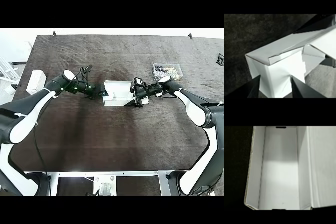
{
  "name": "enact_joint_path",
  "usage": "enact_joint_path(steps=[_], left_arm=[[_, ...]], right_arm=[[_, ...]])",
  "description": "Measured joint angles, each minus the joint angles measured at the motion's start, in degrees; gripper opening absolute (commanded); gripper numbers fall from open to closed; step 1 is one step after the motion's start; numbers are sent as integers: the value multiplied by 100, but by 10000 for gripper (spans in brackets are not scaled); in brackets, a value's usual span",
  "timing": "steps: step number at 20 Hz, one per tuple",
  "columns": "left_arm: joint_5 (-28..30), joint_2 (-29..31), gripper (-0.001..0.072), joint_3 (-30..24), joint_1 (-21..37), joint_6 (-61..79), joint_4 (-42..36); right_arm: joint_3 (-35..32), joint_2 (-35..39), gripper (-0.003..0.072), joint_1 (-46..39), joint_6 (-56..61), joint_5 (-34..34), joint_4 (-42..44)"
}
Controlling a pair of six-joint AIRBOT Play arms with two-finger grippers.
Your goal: Fold the box and place the chain.
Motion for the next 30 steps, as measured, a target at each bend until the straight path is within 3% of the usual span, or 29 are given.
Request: enact_joint_path(steps=[10, 19, 30], left_arm=[[181, 0, 448, 203, -284, -1213, 866], [-83, -105, 448, 726, -540, -2173, 1954], [-1246, -901, 447, 2288, -874, -2907, 3032]], right_arm=[[0, 0, 591, 0, 2, 0, 0], [0, 0, 591, 0, 2, 0, 2], [0, 0, 591, 0, 0, 0, 0]])
